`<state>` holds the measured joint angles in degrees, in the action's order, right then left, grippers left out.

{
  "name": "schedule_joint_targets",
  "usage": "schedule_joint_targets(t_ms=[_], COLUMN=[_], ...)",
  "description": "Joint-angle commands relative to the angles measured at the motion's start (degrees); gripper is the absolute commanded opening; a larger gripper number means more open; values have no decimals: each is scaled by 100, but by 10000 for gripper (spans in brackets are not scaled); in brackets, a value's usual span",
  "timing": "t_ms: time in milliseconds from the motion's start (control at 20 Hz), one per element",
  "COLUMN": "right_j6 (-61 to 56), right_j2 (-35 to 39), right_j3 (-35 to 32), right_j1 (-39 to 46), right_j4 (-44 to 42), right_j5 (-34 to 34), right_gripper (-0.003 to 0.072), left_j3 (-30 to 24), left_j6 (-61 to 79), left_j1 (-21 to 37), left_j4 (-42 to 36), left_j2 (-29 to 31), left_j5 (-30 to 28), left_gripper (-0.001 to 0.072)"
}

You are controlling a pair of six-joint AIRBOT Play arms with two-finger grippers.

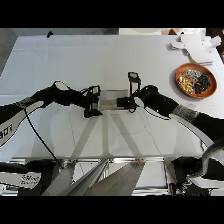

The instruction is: Fold the box and place the chain.

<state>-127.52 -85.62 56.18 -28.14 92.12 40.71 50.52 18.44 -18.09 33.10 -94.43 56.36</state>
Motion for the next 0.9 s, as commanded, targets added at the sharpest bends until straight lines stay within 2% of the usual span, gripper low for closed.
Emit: schedule_joint_targets(t_ms=[0,50,100,150,500,700,850], right_j6=[-42,-39,-39,-26,79,811,1071], right_j2=[-22,-20,-9,31,1134,2164,2894], right_j3=[2,2,2,2,0,0,0], right_j1=[-17,-17,-20,-17,-15,201,645], right_j4=[46,44,31,20,48,83,579], right_j5=[-98,-87,-57,15,1416,1453,1537], right_gripper=[41,175,385,467,466,466,466], left_j3=[-2,-2,-2,-2,-2,-2,-2], left_j6=[17,17,17,17,17,17,20], left_j1=[2,2,2,2,2,2,2], left_j4=[11,11,11,11,9,11,11], left_j2=[0,0,0,0,0,0,0], left_j5=[0,0,0,0,0,0,0], left_gripper=[274,274,274,274,274,274,274])
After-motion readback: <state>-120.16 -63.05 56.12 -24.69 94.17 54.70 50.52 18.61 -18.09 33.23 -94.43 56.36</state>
